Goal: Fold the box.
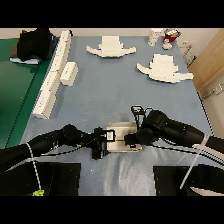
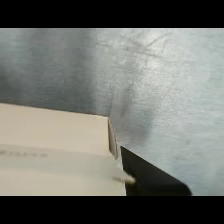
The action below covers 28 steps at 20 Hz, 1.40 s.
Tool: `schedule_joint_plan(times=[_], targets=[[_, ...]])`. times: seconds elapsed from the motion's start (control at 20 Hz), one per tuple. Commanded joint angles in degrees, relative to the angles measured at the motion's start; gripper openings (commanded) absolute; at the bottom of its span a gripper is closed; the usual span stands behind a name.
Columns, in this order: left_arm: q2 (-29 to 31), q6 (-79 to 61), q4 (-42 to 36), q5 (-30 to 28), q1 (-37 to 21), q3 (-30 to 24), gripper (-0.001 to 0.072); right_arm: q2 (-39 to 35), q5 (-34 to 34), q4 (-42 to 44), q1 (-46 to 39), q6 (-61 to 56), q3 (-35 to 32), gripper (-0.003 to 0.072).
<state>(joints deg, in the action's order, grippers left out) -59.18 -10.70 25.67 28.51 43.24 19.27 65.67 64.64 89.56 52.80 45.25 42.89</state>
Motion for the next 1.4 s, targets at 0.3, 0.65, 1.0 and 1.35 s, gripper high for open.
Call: schedule_joint_plan(times=[0.3,0.65,1.0,1.35], targets=[[0.0,0.0,0.0,0.0,0.0,0.0,0.0410,3.7,1.0,-1.7,1.3,-7.1,1.4,0.0222],[0.0,0.0,0.0,0.0,0.0,0.0,0.0410,3.7,1.0,-1.0,1.3,-7.3,1.4,0.0002],[0.0,0.0,0.0,0.0,0.0,0.0,0.0411,3.7,1.9,-0.7,1.3,-7.3,1.4,0.0374],[0.0,0.0,0.0,0.0,0.0,0.0,0.0411,3.7,1.9,-0.8,1.3,-7.9,1.4,0.0003]])
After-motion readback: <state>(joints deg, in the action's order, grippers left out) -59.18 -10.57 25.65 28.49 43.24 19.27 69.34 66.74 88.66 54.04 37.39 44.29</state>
